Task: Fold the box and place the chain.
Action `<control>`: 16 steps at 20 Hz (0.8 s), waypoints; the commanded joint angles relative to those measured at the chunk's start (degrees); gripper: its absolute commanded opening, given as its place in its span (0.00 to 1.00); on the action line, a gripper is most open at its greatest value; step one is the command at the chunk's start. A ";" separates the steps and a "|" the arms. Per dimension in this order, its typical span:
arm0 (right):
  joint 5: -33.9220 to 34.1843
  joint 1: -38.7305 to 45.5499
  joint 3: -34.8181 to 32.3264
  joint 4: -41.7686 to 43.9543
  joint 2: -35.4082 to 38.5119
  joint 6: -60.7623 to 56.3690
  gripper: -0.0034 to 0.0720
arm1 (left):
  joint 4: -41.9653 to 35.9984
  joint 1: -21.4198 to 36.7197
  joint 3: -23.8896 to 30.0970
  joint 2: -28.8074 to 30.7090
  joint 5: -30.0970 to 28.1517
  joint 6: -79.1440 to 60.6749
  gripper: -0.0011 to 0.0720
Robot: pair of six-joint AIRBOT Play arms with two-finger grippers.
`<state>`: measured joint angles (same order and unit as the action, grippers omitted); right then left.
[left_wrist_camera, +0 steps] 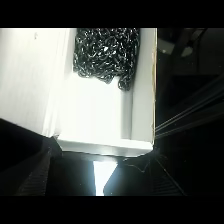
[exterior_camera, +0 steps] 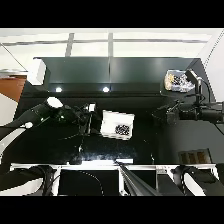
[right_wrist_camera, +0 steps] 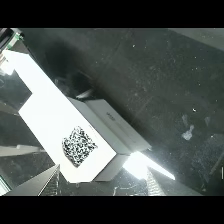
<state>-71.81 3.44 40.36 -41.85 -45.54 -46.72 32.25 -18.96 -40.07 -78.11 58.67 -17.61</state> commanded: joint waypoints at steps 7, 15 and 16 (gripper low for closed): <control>0.02 0.00 0.04 -0.02 0.02 -0.92 0.85 | -0.15 -2.12 -1.05 -2.27 0.07 0.09 0.97; 0.04 0.00 0.04 0.00 0.02 -0.92 0.85 | 0.04 -2.58 -1.11 -2.27 -0.61 0.50 0.97; 0.04 0.00 0.04 -0.02 0.02 -0.92 0.85 | 0.17 -2.84 -1.11 -2.27 -0.87 0.52 0.98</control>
